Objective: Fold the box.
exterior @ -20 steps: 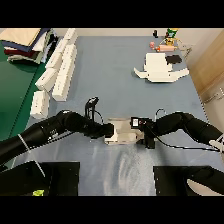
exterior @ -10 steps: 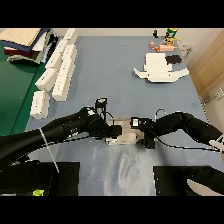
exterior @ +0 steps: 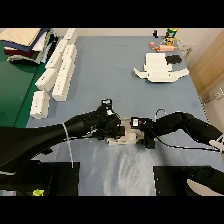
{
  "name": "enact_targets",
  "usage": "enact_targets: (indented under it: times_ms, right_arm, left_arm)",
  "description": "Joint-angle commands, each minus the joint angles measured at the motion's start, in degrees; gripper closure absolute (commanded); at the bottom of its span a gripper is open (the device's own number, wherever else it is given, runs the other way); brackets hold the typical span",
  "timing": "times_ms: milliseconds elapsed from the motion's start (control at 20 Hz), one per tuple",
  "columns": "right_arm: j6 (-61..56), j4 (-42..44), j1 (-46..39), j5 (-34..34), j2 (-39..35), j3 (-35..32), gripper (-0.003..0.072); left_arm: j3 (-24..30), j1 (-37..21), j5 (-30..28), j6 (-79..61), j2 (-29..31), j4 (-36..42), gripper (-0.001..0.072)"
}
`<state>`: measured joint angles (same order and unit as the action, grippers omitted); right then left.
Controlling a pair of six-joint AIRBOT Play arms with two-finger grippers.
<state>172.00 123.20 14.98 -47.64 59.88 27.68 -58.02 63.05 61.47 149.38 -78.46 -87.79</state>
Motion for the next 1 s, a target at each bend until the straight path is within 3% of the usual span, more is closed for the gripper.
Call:
enact_targets:
  times_ms: [0,200,400,450,850,900,950]
  right_arm:
    - [0.0,0.0,0.0,0.0,0.0,0.0,0.0181]
    - [0.0,0.0,0.0,0.0,0.0,0.0,0.0181]
    - [0.0,0.0,0.0,0.0,0.0,0.0,0.0181]
    - [0.0,0.0,0.0,0.0,0.0,0.0,0.0181]
    - [0.0,0.0,0.0,0.0,0.0,0.0,0.0181]
    - [0.0,0.0,0.0,0.0,0.0,0.0,0.0182]
    - [0.0,0.0,0.0,0.0,0.0,0.0,0.0181]
  left_arm:
    - [-2.8,0.2,2.6,0.7,-3.3,-0.6,0.0296]
    - [-4.9,0.2,6.4,0.6,-5.9,-1.0,0.0300]
    - [-5.1,1.3,6.1,0.6,-6.6,-1.0,0.0667]
    - [-5.1,1.6,6.1,0.6,-6.7,-1.3,0.0697]
    - [-5.4,2.0,7.0,-0.1,-6.8,-0.7,0.0694]
    - [-6.1,2.0,7.2,-0.6,-6.8,-0.7,0.0521]
    - [-7.0,1.9,8.0,-1.4,-6.8,-1.0,0.0173]
